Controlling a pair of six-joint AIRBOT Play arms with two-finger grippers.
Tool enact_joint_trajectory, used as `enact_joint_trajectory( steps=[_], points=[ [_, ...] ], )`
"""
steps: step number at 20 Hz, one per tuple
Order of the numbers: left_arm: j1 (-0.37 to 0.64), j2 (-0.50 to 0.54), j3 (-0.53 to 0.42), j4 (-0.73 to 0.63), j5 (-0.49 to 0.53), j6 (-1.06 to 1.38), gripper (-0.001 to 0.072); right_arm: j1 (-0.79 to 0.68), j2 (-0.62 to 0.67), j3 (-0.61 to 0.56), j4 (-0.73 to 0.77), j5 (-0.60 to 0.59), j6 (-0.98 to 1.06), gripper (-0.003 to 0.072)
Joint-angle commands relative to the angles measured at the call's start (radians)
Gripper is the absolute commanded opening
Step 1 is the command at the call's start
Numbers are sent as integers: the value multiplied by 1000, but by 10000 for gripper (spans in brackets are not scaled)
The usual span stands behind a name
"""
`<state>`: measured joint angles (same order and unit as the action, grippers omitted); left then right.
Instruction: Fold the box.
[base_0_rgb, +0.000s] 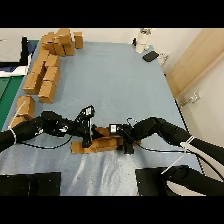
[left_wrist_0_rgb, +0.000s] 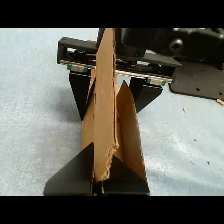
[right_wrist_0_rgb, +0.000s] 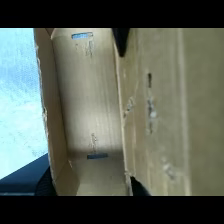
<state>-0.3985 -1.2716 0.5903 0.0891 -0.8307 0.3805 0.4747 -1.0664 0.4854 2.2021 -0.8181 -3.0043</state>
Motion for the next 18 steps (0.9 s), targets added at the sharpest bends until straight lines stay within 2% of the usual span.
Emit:
enact_joint_trajectory(
  steps=[1,11,14,15,16,17,18],
  points=[
    [0,0,1,-1,1,0,14,1,0,0,4,0,1,513],
    [0,0,1,-3,10,-16,14,1,0,0,5,-2,1,513],
    [1,2,1,-3,42,-109,16,1,0,0,5,-2,1,513],
    [1,2,1,-1,55,-143,84,1,0,0,5,-2,1,513],
    [1,3,1,-2,70,-173,369,1,0,0,5,-2,1,513],
    [1,7,1,0,77,-230,512,1,0,0,5,-2,1,513],
    [1,16,1,5,78,-271,541,1,0,0,5,-2,1,513]
  ],
)
